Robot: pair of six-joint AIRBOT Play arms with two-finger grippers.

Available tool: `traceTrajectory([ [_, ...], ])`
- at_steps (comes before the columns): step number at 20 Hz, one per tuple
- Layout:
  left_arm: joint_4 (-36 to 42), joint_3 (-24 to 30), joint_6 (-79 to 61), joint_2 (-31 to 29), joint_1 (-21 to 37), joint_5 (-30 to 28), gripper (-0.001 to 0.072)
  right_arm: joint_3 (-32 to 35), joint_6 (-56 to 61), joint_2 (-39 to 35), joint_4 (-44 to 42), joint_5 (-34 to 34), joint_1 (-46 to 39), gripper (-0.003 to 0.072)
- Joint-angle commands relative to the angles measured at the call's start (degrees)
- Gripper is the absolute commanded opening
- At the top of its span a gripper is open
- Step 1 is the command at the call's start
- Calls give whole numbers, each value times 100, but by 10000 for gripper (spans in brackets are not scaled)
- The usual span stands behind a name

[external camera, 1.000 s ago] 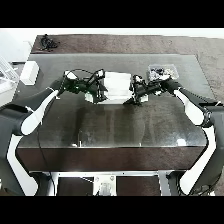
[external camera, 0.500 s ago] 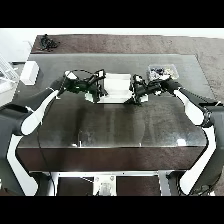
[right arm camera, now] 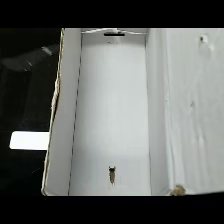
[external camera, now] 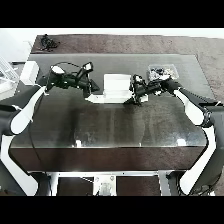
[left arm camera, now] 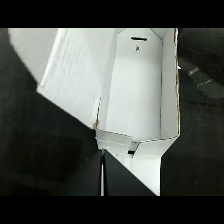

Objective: Fold the box and place the chain.

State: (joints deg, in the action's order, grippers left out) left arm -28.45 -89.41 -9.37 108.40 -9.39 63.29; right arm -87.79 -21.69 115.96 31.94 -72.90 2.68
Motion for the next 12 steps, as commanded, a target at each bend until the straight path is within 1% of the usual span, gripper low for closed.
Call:
traceTrajectory([
  [1, 0, -4, 850, -223, 160, 216, 16, 0, 0, 0, 0, -2, 2, 581],
  [2, -48, 4, 1303, -297, 160, 229, 14, 0, 0, 0, 0, -2, 2, 581],
  [4, -400, 11, 2660, -516, 160, -20, 13, 0, 0, 0, 0, -2, 2, 581],
  [7, -1543, 22, 4295, -990, 192, -136, 13, 0, 0, 0, 0, -2, 2, 581],
  [8, -1661, 120, 4653, -1161, 273, -151, 13, 0, 0, 0, 0, -2, 2, 581],
  [10, -1517, 616, 5243, -1561, 595, -256, 13, 0, 0, 0, 0, -4, 2, 581],
  [12, -1056, 1287, 5608, -1832, 981, -260, 14, 0, 0, 0, 0, -2, 2, 582],
])
